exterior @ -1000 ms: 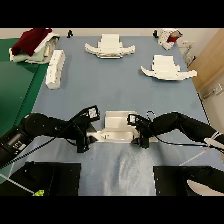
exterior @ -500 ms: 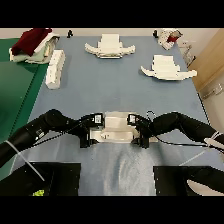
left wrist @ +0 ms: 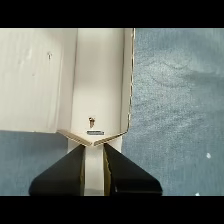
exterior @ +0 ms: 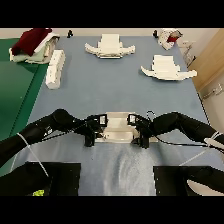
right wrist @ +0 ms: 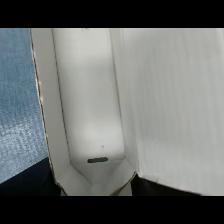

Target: Fold the box.

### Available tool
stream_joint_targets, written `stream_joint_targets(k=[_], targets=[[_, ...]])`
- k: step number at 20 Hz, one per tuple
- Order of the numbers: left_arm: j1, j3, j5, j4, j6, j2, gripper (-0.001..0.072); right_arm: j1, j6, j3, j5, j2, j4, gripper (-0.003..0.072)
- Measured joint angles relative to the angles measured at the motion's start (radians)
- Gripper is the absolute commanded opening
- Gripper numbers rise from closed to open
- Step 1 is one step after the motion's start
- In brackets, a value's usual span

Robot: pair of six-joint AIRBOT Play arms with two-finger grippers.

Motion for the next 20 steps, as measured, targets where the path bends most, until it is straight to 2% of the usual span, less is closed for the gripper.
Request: stream_joint_targets(k=[2, 14, 15, 16, 17, 18, 20], targets=[[-0.019, 0.002, 0.007, -0.024, 0.022, -0.014, 0.0015, 0.0, 0.0, 0.0, 0.0, 0.0, 0.0, 0.0444], [-0.071, 0.002, 0.063, -0.105, 0.055, -0.031, 0.0017, 0.0, 0.0, 0.0, 0.0, 0.0, 0.0, 0.0445], [-0.072, 0.002, 0.066, -0.109, 0.056, -0.031, 0.0046, 0.0, 0.0, 0.0, 0.0, 0.0, 0.0, 0.0445], [-0.072, 0.002, 0.067, -0.111, 0.057, -0.031, 0.0392, 0.0, 0.0, 0.0, 0.0, 0.0, 0.0, 0.0445], [-0.073, 0.002, 0.068, -0.114, 0.057, -0.031, 0.0504, 0.0, 0.0, 0.0, 0.0, 0.0, 0.0, 0.0444], [-0.073, 0.002, 0.066, -0.12, 0.056, -0.033, 0.0469, 0.0, -0.001, 0.0, 0.0, 0.0, -0.001, 0.0445], [-0.073, 0.001, 0.069, -0.118, 0.054, -0.038, 0.047, 0.0, -0.003, 0.0, 0.0, 0.0, -0.002, 0.0444]])
